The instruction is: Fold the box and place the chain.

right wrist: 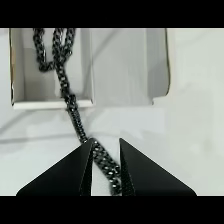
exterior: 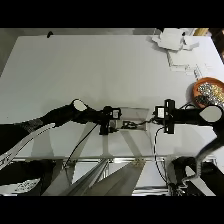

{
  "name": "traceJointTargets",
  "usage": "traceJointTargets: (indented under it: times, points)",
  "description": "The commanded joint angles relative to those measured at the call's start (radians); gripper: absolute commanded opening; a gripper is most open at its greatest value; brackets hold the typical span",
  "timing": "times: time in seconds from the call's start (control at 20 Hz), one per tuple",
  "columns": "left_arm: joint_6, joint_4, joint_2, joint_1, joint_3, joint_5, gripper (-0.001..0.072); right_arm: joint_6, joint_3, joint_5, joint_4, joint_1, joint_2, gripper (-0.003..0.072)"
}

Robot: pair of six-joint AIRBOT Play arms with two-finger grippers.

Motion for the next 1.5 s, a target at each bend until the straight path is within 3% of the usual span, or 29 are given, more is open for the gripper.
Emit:
traceJointTargets:
  times: [0.0,0.15,0.3,0.65,0.9,0.95,1.0,1.25,1.35,1.45]
  points:
    - [0.000,0.000,0.000,0.001,0.000,0.000,0.0254,-0.040,-0.003,-0.012,-0.002,-0.025,-0.092,0.0179]
    - [0.000,0.000,0.000,0.001,0.000,0.000,0.0254,-0.110,-0.003,-0.016,-0.001,-0.025,-0.147,0.0184]
    - [0.000,0.000,0.000,0.001,0.000,0.000,0.0254,-0.140,-0.003,-0.016,-0.001,-0.025,-0.197,0.0266]
    - [0.000,0.000,0.000,0.001,0.000,0.000,0.0254,-0.218,-0.003,-0.019,0.108,-0.025,-0.266,0.0267]
    - [0.000,0.000,0.000,0.001,0.000,0.000,0.0254,-0.217,-0.003,-0.002,0.090,0.016,-0.266,0.0150]
    - [0.000,0.000,0.000,0.001,0.000,0.000,0.0254,-0.209,-0.003,0.011,0.066,0.023,-0.262,0.0086]
    - [0.000,0.000,0.000,0.001,0.000,0.000,0.0254,-0.180,-0.003,0.029,0.024,0.025,-0.247,0.0018]
    - [0.000,0.000,0.000,0.001,0.000,0.000,0.0254,0.035,-0.003,0.047,-0.168,0.025,-0.048,0.0018]
    - [0.000,0.000,0.000,0.001,0.000,0.000,0.0254,0.058,-0.003,0.061,-0.098,0.030,0.060,0.0018]
    - [0.000,0.000,0.000,0.001,0.000,0.000,0.0254,0.056,-0.003,0.069,0.063,0.090,0.139,0.0018]
